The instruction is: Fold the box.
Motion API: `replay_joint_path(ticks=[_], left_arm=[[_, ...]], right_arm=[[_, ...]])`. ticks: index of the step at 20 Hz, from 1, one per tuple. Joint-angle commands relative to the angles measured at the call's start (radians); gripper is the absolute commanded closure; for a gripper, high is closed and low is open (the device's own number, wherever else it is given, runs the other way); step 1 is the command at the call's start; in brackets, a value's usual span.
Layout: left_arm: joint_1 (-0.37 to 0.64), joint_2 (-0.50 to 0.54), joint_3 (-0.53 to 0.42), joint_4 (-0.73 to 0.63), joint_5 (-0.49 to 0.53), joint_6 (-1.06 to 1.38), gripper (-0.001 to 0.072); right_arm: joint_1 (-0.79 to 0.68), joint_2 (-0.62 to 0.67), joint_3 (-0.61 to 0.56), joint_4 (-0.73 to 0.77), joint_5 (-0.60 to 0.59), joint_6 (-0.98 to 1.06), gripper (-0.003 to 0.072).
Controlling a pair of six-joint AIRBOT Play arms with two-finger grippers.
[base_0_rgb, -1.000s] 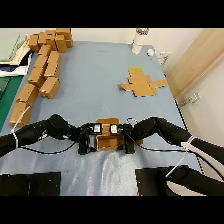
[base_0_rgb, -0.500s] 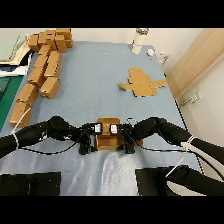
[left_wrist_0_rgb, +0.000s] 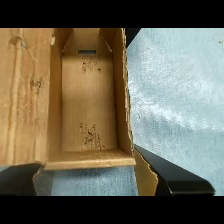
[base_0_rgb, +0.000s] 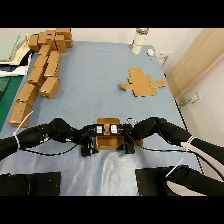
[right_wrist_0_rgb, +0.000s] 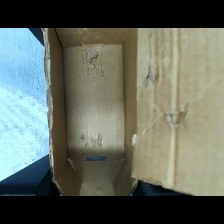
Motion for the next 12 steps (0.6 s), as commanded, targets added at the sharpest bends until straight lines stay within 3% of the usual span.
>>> replay_joint_path(ticks=[1, 12], left_arm=[[-0.004, 0.002, -0.013, 0.003, 0.003, -0.012, 0.0013], [-0.011, 0.002, -0.012, -0.014, 0.053, -0.038, 0.0015]], right_arm=[[0.000, 0.000, 0.000, 0.000, 0.000, 0.000, 0.0182], [0.000, 0.000, 0.000, 0.000, 0.000, 0.000, 0.0182]])
